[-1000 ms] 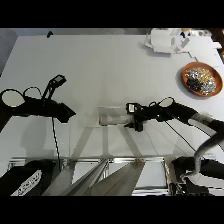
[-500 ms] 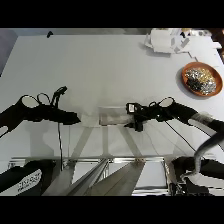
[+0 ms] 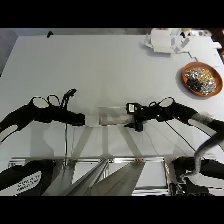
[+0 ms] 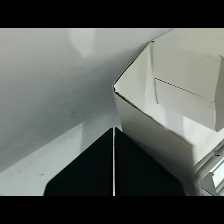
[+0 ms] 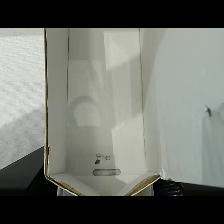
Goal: Fold the box and place the chain.
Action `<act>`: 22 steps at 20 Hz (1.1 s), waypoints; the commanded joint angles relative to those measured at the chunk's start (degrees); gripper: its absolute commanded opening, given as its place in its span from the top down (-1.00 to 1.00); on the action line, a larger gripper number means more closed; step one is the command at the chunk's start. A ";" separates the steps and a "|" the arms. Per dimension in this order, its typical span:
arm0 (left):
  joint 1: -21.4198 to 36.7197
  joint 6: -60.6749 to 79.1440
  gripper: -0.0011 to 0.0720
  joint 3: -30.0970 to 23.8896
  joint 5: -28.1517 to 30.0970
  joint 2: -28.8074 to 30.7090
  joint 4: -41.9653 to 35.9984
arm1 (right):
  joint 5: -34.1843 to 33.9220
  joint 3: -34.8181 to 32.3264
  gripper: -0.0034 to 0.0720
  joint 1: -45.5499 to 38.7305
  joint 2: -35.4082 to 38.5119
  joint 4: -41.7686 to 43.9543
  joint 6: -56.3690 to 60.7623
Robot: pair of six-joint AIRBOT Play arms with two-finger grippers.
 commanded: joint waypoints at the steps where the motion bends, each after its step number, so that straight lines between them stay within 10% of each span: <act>1: -1.29 0.39 0.96 -0.04 0.17 -0.15 -1.05 | 0.02 0.00 -0.19 -0.02 0.00 0.02 0.00; 7: -3.17 0.46 0.89 -0.02 1.73 4.02 -4.72 | 0.02 0.02 -0.19 -0.02 0.02 0.02 0.00; 10: -3.52 0.37 0.34 -0.02 1.84 6.43 -4.98 | 0.02 0.00 -0.19 -0.02 0.02 0.02 0.00; 14: -4.02 0.39 0.33 -0.02 1.84 7.02 -5.60 | 0.02 0.02 -0.19 -0.02 0.00 0.02 0.00; 22: -9.40 -0.37 -0.47 -0.02 6.43 6.29 -5.57 | 0.02 0.00 -0.19 -0.02 0.02 0.02 0.00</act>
